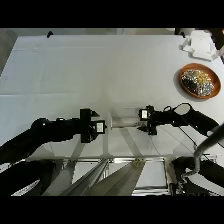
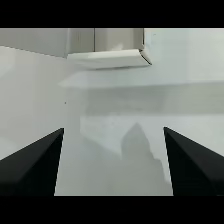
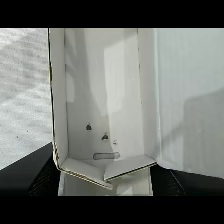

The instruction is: Fold the box and place the chain.

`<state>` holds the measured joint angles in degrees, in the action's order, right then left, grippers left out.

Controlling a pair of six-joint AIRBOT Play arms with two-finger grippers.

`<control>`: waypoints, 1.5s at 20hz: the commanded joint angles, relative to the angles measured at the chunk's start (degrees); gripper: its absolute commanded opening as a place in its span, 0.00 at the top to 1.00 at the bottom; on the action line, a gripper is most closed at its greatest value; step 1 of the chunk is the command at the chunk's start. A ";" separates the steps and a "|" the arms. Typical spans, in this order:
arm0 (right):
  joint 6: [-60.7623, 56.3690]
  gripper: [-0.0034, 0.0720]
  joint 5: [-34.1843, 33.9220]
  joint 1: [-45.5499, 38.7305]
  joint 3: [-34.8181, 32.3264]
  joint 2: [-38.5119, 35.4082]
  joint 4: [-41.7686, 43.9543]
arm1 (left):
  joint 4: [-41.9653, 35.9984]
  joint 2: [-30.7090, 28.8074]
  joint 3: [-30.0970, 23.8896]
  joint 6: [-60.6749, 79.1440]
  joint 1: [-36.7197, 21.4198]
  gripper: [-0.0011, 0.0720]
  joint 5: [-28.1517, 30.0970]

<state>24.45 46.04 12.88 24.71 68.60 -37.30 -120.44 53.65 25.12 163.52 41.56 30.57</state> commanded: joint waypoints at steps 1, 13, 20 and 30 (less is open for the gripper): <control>0.00 0.45 0.00 0.02 0.04 -0.02 0.00 | -8.66 6.73 -1.16 6.03 -0.94 0.02 -7.32; 0.00 0.45 0.00 0.02 0.04 -0.02 0.00 | -12.39 22.01 13.33 6.03 -2.10 0.03 4.13; -0.02 0.45 0.00 0.02 0.04 -0.02 0.00 | -12.70 22.67 13.33 6.03 -0.59 0.03 3.72; 0.00 0.45 0.00 0.02 0.04 -0.02 0.00 | -13.88 22.71 13.33 6.03 1.70 0.03 3.08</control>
